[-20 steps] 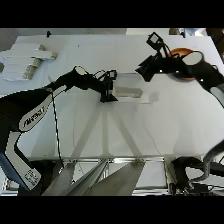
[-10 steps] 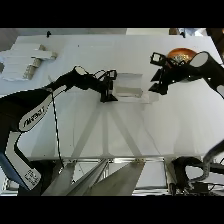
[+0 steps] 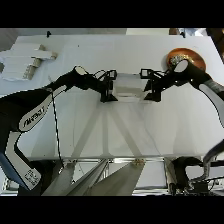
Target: Fold the box and place the chain.
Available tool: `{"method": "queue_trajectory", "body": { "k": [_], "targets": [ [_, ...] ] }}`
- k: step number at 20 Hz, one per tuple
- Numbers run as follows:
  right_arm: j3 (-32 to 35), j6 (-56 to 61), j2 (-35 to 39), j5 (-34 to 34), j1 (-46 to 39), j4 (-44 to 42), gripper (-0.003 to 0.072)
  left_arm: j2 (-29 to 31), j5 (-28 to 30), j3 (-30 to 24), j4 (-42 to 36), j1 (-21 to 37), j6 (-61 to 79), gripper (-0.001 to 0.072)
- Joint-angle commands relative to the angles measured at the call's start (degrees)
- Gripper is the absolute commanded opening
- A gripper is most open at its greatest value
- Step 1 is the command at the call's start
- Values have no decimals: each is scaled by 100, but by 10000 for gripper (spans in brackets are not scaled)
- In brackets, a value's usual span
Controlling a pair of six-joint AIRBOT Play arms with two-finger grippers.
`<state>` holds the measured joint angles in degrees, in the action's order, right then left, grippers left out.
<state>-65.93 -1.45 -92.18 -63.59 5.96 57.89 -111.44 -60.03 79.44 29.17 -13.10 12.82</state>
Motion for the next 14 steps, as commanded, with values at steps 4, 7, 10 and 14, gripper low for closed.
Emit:
{"method": "queue_trajectory", "body": {
  "k": [4,7,10,14],
  "targets": [
    [0,-164,-131,33,76,-192,393,-2,0,0,0,4,2,376],
    [0,-168,-131,35,76,-487,276,-2,0,0,0,4,2,376],
    [0,-170,-131,24,76,-627,218,-2,0,0,0,4,2,376],
    [0,-168,-131,22,76,-658,152,-2,0,0,0,4,2,376]
  ]
}}
